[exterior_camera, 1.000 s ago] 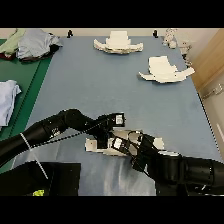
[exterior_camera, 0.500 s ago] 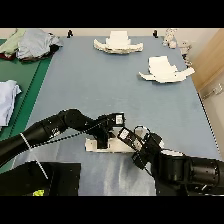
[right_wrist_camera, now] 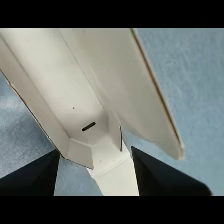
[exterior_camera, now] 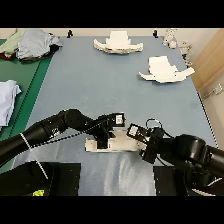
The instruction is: Fold the box.
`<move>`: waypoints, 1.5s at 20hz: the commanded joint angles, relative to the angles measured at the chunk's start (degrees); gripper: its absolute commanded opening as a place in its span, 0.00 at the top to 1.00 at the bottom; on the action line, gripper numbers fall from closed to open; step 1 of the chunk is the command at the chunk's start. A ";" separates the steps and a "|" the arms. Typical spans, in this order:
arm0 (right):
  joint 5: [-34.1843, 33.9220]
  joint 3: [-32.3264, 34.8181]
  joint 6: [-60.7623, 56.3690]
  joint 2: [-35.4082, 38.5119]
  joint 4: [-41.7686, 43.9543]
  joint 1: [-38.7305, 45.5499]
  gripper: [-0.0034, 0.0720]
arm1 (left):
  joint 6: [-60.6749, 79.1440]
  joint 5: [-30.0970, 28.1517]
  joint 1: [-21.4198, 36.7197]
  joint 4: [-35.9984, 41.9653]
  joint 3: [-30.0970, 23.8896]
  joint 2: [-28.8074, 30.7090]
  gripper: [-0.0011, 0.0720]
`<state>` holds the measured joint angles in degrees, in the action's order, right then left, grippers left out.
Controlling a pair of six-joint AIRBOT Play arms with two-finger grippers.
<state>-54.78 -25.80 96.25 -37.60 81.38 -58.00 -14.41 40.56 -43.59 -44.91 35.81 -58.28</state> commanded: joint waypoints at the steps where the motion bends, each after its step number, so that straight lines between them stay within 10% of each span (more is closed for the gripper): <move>1: 4.90 3.37 29.16 2.56 19.89 12.72 0.00 | 0.02 -0.02 0.00 -0.02 0.07 0.02 0.96; 14: 3.93 5.31 63.49 -6.86 44.30 28.00 0.00 | 0.02 -0.04 0.00 -0.02 0.07 0.02 0.96; 30: 5.11 7.21 62.86 -9.31 43.67 28.02 0.00 | 0.04 -0.02 0.00 -0.02 0.07 0.02 0.96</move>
